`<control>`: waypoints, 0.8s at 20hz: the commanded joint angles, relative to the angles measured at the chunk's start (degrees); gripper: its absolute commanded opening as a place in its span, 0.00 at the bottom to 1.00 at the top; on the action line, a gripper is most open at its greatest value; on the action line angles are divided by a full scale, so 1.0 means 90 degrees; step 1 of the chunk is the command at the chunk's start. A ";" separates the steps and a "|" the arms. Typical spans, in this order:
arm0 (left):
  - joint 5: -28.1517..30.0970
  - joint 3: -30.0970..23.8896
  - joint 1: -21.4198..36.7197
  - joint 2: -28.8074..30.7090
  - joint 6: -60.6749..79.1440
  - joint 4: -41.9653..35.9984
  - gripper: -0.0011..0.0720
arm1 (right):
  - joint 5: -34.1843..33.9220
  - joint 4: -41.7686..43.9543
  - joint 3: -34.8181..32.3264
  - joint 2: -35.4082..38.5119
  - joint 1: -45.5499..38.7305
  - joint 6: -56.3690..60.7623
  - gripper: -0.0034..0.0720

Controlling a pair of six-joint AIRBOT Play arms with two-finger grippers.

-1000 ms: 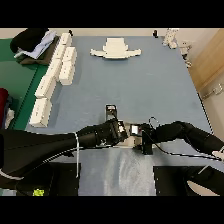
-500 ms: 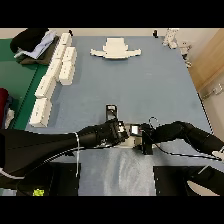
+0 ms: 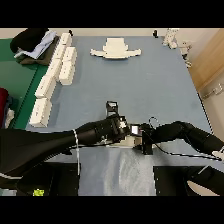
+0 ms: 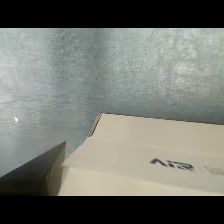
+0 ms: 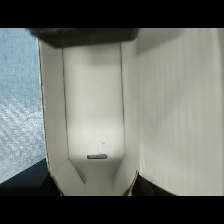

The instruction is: Fold the box.

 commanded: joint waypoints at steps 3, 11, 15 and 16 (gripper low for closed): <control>-0.1549 0.0957 0.0163 0.0301 0.1149 0.0041 0.75 | 0.0005 0.0002 0.0000 0.0002 0.0002 0.0002 0.73; -0.1948 0.1440 0.0148 0.0663 0.2766 -0.0160 0.03 | 0.0007 0.0002 0.0000 0.0002 0.0002 0.0002 0.73; -0.1156 0.1205 0.0284 0.1132 0.4313 -0.0741 0.03 | 0.0007 0.0002 0.0000 0.0002 0.0000 0.0002 0.73; -0.0981 0.1032 0.0432 0.1297 0.4721 -0.1064 0.03 | 0.0005 0.0002 -0.0002 0.0002 0.0002 0.0002 0.73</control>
